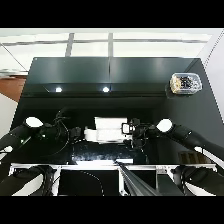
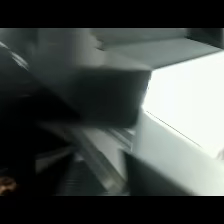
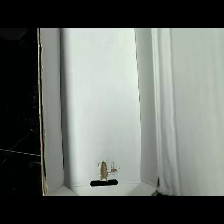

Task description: Fold the box and place the chain.

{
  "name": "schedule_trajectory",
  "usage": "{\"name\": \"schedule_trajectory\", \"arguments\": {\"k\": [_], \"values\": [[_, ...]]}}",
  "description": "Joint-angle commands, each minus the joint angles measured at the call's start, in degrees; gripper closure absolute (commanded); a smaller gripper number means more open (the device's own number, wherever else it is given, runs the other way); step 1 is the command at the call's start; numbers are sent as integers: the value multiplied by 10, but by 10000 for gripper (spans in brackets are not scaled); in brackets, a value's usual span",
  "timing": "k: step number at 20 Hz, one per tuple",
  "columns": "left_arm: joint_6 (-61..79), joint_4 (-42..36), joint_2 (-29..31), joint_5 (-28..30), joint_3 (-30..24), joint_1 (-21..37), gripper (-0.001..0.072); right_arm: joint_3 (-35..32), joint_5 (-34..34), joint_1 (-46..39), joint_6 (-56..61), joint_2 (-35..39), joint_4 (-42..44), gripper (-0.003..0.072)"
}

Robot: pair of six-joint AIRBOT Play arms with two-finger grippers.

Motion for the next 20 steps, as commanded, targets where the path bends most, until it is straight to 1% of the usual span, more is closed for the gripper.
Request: {"name": "schedule_trajectory", "arguments": {"k": [1, 3, 6, 11, 16, 20], "values": [[5, 4, -1, -46, 24, -2, 6, 0, 0, 1, 0, 0, 0, 264], [16, 3, -1, -69, 44, -5, 5, 0, 0, 1, 0, 0, 0, 264], [16, 3, -1, -56, 67, -33, 5, 0, 0, 1, 0, 0, 0, 264], [6, 3, -1, 30, 70, -111, 5, 0, 0, 1, 0, 0, 0, 264], [-50, 4, -1, 134, 70, -192, 5, 0, 0, 1, 0, 0, 0, 264], [-86, 6, -1, 160, 70, -224, 6, 0, 0, 1, 0, 0, 0, 264]]}}
